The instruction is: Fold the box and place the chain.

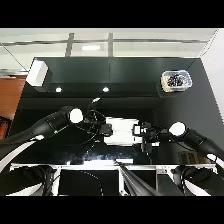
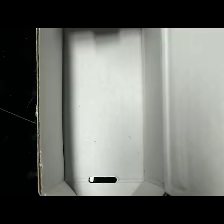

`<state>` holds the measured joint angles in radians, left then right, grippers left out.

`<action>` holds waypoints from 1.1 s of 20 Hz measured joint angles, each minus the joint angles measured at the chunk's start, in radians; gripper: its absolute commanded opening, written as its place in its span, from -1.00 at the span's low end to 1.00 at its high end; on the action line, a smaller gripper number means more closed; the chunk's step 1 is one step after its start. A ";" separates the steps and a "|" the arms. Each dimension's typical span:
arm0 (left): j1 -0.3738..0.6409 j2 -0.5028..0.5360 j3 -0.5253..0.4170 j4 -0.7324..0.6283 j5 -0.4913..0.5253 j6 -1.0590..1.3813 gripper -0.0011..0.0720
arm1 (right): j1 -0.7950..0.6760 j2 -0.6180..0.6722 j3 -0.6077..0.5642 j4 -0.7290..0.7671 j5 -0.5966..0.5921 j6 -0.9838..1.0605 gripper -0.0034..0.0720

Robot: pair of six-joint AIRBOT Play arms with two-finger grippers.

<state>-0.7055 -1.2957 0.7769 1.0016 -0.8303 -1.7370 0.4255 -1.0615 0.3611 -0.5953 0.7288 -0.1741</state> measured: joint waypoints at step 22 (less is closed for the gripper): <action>-0.253 -0.179 0.262 0.479 -0.255 -0.620 -0.25 | 0.000 0.000 0.000 -0.003 0.000 0.001 0.36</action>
